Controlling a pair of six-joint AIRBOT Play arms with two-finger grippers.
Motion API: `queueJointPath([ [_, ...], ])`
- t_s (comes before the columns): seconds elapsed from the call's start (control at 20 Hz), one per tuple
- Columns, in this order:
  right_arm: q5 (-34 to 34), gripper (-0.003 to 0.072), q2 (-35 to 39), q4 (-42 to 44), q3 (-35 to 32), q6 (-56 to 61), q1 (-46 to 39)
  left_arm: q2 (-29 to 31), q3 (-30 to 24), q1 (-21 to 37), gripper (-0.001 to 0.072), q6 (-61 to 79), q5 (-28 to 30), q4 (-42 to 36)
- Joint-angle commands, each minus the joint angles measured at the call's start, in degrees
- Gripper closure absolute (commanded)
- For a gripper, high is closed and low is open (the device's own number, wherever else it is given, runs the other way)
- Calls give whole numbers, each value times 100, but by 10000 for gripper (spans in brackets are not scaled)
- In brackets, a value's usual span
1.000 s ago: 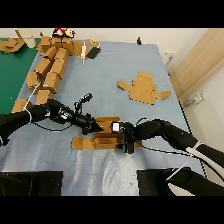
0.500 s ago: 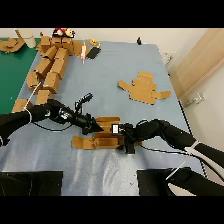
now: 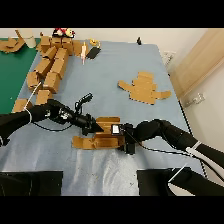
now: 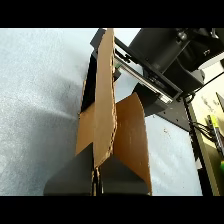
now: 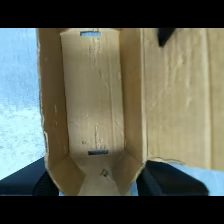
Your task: Fold the box.
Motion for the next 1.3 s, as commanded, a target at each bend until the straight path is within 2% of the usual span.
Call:
queueJointPath([
  [0.0,-149,34,166,63,2,-2,0,2,0,0,697,2,11,-4],
  [0.7,160,38,-184,195,2,-2,13,2,0,0,697,0,11,-4],
  [0.75,162,49,-184,192,2,-2,13,2,0,0,697,0,11,-4],
  [0.8,160,93,-184,195,2,-2,13,2,0,0,697,0,11,-4],
  [1.25,205,93,-186,188,2,-2,13,2,0,0,697,0,11,-4],
])
